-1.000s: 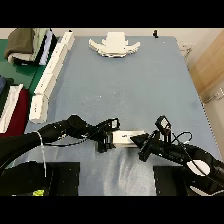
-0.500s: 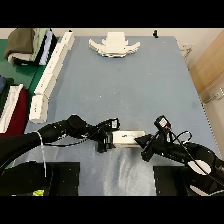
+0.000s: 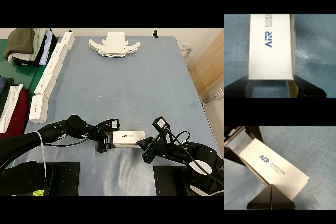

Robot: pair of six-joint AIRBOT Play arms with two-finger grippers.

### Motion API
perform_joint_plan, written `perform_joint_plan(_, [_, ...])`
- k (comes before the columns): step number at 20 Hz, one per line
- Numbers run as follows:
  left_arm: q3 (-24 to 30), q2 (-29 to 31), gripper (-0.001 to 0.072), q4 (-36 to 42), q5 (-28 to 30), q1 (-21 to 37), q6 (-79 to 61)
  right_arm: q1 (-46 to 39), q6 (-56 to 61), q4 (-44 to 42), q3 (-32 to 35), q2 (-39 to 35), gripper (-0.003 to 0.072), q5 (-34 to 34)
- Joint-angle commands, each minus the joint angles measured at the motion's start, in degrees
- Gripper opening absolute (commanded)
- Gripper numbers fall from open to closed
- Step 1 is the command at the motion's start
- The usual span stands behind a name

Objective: Fold the box.

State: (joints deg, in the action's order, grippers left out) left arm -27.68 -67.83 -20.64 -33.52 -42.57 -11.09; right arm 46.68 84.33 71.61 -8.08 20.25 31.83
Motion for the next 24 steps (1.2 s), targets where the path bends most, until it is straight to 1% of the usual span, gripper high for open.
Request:
perform_joint_plan(1, [-0.04,-0.02,0.0462,0.04,-0.02,0.04,0.15,-0.04,1.81,1.97,0.02,0.13,0.0004,2.43])
perform_joint_plan(9, [-0.04,-0.02,0.0461,0.04,-0.02,0.04,0.15,0.00,2.71,1.86,-0.74,0.00,0.0004,2.29])
perform_joint_plan(14, [-0.04,-0.02,0.0462,0.04,-0.02,0.04,0.17,-0.04,2.75,2.10,-10.14,0.09,0.0004,2.47])
perform_joint_plan(16, [-0.04,-0.02,0.0461,0.04,-0.02,0.04,0.17,-0.42,3.63,4.50,-12.46,0.79,0.0004,3.23])
perform_joint_plan(18, [-0.04,-0.02,0.0462,0.04,-0.02,0.04,0.15,-0.85,10.62,11.26,-14.10,4.46,0.0004,7.02])
perform_joint_plan(20, [-0.04,-0.02,0.0461,0.04,-0.02,0.04,0.17,-2.08,17.05,16.81,-16.15,10.64,0.0004,11.72])
perform_joint_plan(22, [-0.04,-0.02,0.0462,0.04,-0.02,0.04,0.17,-3.89,22.12,19.19,-19.63,17.42,0.0004,15.26])
perform_joint_plan(24, [-0.04,-0.02,0.0462,0.04,0.13,0.04,0.15,-6.34,27.87,20.76,-24.57,23.91,0.0004,18.67])
